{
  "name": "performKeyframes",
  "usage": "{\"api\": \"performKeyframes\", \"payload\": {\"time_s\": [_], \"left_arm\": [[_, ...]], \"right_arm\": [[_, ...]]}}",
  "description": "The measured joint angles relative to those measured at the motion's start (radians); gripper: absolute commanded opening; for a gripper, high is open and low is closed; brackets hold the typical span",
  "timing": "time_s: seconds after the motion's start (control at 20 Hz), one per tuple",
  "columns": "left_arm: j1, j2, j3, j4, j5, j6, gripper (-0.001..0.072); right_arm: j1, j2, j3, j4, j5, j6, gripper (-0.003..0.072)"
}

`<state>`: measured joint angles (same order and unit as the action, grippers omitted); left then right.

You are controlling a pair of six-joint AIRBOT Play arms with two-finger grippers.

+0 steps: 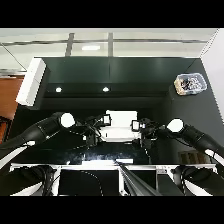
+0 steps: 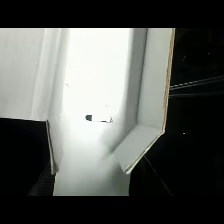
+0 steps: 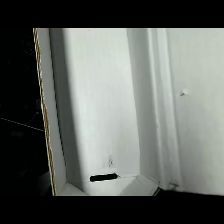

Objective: Fold the box and place the chain.

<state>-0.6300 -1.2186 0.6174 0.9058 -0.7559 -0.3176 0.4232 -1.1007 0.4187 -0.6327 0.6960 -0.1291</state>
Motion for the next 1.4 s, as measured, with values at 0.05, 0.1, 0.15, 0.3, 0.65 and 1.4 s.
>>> {"api": "performKeyframes", "payload": {"time_s": [0.05,0.1,0.15,0.3,0.65,1.4], "left_arm": [[-0.001,0.0,-0.002,0.0,0.009,0.0,0.0571],[-0.002,0.0,-0.003,0.001,0.013,0.0,0.0571],[-0.003,0.001,-0.004,0.003,0.014,0.0,0.0571],[-0.004,0.01,-0.006,0.005,0.023,-0.001,0.0487],[-0.011,0.025,-0.006,-0.039,0.02,0.032,0.022],[-0.024,-0.025,-0.006,-0.257,0.046,0.078,0.0057]], "right_arm": [[0.0,0.0,0.0,0.0,0.0,0.0,0.0107],[0.0,0.0,0.0,0.0,0.0,0.0,0.0107],[0.0,0.0,0.0,0.0,0.0,0.0,0.0107],[0.0,0.0,0.0,0.0,0.0,0.001,0.0107],[0.0,0.0,0.0,0.0,0.0,0.001,0.0107],[0.0,0.0,0.0,0.0,0.0,0.0,0.0107]]}}
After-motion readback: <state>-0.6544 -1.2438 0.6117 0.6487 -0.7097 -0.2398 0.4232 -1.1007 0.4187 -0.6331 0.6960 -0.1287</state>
